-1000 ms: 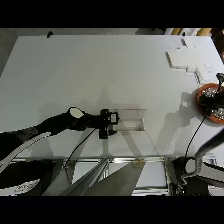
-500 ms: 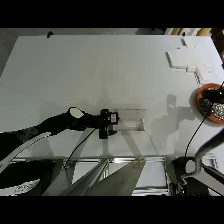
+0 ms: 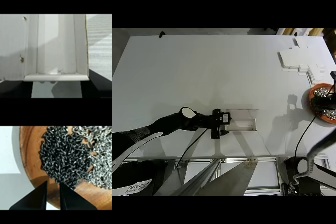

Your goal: Fold the box and place the chain.

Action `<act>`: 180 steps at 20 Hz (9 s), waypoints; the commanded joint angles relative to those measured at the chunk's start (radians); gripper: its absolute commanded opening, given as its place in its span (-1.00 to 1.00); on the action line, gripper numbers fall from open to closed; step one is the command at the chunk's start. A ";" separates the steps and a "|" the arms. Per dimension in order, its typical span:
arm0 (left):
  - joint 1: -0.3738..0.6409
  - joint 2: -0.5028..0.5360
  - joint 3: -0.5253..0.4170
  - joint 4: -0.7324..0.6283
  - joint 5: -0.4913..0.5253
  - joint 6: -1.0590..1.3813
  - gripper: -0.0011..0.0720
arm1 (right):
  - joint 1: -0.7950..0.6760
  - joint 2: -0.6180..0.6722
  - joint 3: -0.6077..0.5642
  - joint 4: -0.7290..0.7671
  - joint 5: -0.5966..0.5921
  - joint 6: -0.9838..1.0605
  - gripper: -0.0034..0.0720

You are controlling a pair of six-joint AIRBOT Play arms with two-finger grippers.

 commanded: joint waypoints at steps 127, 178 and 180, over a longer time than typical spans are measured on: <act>0.000 0.001 0.000 0.000 0.000 0.000 -0.41 | 0.641 0.073 -0.264 0.282 -0.094 -0.097 -0.82; 0.000 0.001 0.000 0.000 0.000 0.000 -0.41 | 0.916 0.473 -0.267 0.282 0.170 -0.924 -0.34; 0.000 0.001 0.000 0.000 0.000 0.000 -0.41 | 0.871 0.460 -0.294 0.278 0.154 -1.029 -0.34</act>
